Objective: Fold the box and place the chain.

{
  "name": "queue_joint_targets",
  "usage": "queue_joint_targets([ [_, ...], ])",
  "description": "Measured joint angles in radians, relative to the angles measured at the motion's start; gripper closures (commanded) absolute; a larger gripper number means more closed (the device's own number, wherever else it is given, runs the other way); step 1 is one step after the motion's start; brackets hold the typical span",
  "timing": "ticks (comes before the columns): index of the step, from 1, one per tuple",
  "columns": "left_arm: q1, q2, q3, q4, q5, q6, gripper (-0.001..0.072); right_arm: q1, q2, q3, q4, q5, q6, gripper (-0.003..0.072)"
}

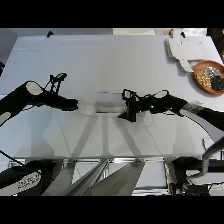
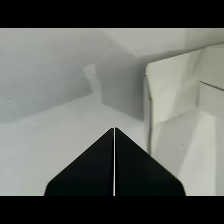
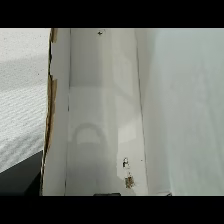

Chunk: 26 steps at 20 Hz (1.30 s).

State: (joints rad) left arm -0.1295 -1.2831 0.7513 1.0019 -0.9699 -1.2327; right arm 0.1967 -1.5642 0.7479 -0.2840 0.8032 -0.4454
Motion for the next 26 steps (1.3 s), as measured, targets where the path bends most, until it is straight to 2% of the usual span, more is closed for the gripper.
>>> queue_joint_targets([
  [10,-0.043,-0.066,-0.003,-0.103,-0.013,0.023,0.0700,0.000,0.000,0.000,0.000,0.000,0.000,0.0167],
  [17,-0.046,-0.076,-0.003,-0.260,-0.028,0.089,0.0689,0.000,0.000,0.000,0.000,0.000,0.000,0.0167],
  [19,-0.046,-0.077,-0.003,-0.288,-0.032,0.099,0.0554,0.000,0.000,0.000,0.000,0.000,0.000,0.0167],
  [26,-0.046,-0.077,-0.003,-0.336,-0.036,0.126,0.0534,0.000,0.000,0.000,0.000,0.000,0.000,0.0167],
])
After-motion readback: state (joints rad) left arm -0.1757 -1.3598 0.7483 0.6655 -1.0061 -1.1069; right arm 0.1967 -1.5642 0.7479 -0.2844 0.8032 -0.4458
